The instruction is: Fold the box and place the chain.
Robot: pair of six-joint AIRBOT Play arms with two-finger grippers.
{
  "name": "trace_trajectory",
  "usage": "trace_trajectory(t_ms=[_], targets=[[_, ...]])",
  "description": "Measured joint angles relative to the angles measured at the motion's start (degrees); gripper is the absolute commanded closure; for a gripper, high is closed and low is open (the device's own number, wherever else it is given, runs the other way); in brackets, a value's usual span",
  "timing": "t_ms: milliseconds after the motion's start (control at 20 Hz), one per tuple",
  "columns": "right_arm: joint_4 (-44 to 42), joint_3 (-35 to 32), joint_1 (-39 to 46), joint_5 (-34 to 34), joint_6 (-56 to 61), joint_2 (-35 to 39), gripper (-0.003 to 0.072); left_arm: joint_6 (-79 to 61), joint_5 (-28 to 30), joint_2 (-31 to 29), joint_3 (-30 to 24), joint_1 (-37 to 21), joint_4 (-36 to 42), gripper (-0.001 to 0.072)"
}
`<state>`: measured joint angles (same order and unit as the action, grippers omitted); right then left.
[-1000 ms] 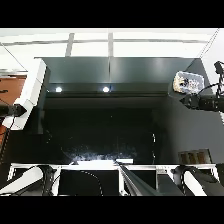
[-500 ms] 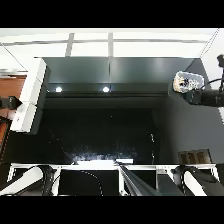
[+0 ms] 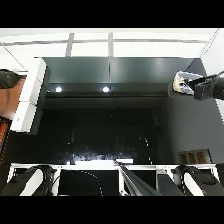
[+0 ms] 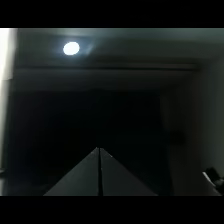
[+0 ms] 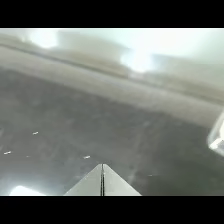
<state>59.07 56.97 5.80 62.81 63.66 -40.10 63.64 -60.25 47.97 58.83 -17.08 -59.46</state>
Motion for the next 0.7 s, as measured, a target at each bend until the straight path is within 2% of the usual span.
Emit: trace_trajectory(t_ms=[200,350,500,700], targets=[[1.7,-13.7,-0.4,-14.2,-0.2,4.8,0.0675,1.1,9.0,-13.1,-15.8,15.1,-0.9,0.0681],[0.7,-20.0,-0.5,-21.3,-0.2,6.0,0.0674,1.3,14.1,-20.3,-25.3,20.0,-3.0,0.0679],[0.2,-22.5,-0.6,-23.8,-0.2,6.5,0.0674,1.5,17.8,-24.3,-29.3,21.9,-3.8,0.0679],[-0.1,-23.6,-0.6,-24.9,-0.3,6.7,0.0673,1.5,19.6,-26.3,-31.0,22.8,-4.3,0.0679]])
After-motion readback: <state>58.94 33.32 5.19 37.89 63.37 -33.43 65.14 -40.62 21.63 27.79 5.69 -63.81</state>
